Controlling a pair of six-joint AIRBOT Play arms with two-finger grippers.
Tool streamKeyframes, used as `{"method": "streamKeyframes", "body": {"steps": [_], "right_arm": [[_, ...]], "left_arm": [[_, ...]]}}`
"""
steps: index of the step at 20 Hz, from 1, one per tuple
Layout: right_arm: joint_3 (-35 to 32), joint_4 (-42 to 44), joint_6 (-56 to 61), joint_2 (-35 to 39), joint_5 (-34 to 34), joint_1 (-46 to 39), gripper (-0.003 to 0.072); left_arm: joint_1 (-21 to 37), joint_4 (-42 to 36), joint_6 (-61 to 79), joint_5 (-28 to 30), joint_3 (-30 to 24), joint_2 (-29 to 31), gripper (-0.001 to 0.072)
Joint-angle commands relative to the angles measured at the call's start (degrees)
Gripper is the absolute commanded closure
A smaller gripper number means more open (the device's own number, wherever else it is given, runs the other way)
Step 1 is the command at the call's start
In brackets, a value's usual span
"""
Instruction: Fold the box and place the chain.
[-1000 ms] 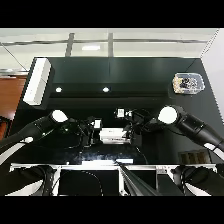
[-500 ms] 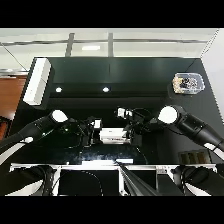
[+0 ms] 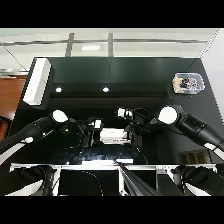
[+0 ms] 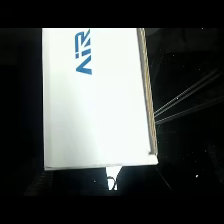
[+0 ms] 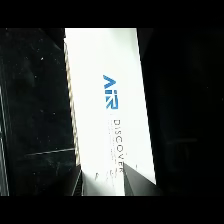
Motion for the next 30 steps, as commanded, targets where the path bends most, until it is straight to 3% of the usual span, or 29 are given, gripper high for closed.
{"method": "streamKeyframes", "body": {"steps": [1,16,17,18,30], "right_arm": [[-0.02,-0.68,0.42,0.02,0.37,-0.02,0.0399],[0.04,-0.98,0.66,0.07,0.39,-0.02,0.0397],[0.04,-1.16,0.66,0.07,0.39,-0.02,0.0285],[0.04,-1.16,0.66,0.07,0.37,-0.02,0.0227],[0.04,-1.16,2.21,-0.17,0.66,0.11,0.0229]], "left_arm": [[0.0,0.04,0.0,0.04,0.0,-0.02,0.0173],[0.0,0.04,0.0,0.02,-0.09,-0.02,0.0172],[0.0,0.04,0.0,0.02,-0.09,-0.02,0.0173],[0.0,0.07,0.0,0.02,-0.09,-0.02,0.0173],[0.0,0.07,0.0,0.02,-0.09,-0.02,0.0173]]}}
